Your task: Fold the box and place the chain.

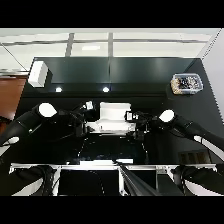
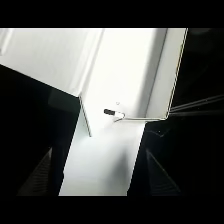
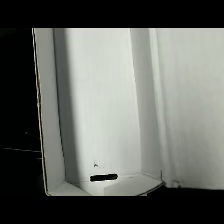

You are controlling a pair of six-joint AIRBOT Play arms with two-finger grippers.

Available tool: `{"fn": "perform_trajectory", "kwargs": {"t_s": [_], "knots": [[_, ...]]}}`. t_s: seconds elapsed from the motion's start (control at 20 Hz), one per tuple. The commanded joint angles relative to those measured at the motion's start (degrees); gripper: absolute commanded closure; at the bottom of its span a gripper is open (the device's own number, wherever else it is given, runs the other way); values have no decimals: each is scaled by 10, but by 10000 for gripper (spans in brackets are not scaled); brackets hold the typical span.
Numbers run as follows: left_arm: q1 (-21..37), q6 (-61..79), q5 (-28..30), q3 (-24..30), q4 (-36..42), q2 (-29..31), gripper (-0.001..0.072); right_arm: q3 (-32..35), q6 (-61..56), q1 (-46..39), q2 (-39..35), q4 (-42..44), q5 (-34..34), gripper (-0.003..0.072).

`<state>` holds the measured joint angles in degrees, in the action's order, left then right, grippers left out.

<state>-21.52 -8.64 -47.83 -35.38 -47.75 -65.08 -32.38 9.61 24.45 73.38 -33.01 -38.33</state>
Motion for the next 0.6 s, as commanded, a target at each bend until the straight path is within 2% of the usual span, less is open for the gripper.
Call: {"fn": "perform_trajectory", "kwargs": {"t_s": [0.0, 0.05, 0.15, 0.25, 0.55], "knots": [[-16, 24, 20, 3, 33, -24, 174, 0, 0, 0, 0, 0, 0, 561], [-20, 25, 22, 3, 66, -25, 229, 0, 0, 0, 0, 0, 0, 560], [-24, 29, 21, 3, 95, -25, 230, 0, 0, 0, 0, 0, 0, 560], [-26, 29, 10, 3, 95, -25, 365, 0, 0, 0, 0, 0, 0, 560], [-26, 29, -1, 3, 111, -27, 368, 0, 0, 0, 0, 0, 0, 560]]}}
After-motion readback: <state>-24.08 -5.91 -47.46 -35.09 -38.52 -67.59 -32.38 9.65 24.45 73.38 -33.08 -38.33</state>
